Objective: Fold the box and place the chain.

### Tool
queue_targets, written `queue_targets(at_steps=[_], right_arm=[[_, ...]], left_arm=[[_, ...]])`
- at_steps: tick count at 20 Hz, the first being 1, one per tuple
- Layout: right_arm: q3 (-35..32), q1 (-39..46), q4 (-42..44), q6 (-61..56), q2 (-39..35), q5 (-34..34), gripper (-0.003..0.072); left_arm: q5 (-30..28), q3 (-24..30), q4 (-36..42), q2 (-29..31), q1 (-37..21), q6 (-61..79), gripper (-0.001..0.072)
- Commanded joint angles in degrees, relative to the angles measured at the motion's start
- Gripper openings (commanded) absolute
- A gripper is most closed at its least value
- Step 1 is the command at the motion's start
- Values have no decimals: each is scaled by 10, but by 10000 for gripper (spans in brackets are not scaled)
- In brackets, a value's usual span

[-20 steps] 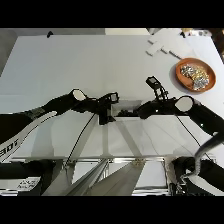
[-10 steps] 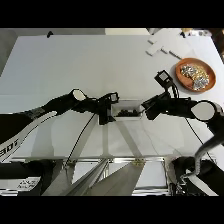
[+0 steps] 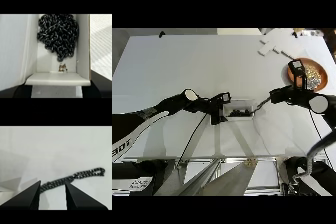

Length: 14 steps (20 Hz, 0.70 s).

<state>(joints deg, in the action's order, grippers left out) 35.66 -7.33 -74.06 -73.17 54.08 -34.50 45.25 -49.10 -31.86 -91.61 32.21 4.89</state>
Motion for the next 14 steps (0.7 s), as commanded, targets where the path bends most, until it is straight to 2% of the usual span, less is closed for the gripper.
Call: queue_targets(at_steps=[1, 4, 8, 14], right_arm=[[11, 13, -37, -34, 86, -3, 343], [38, 13, -38, -46, 140, -11, 342], [90, 13, -64, -49, 209, -55, 342], [97, 13, -64, -51, 243, -36, 338]], left_arm=[[0, 0, 0, 0, 0, 0, 12], [0, 0, 0, 0, 0, 0, 12], [0, 0, 0, 0, 0, 0, 12], [0, 0, 0, 0, 0, 0, 12]])
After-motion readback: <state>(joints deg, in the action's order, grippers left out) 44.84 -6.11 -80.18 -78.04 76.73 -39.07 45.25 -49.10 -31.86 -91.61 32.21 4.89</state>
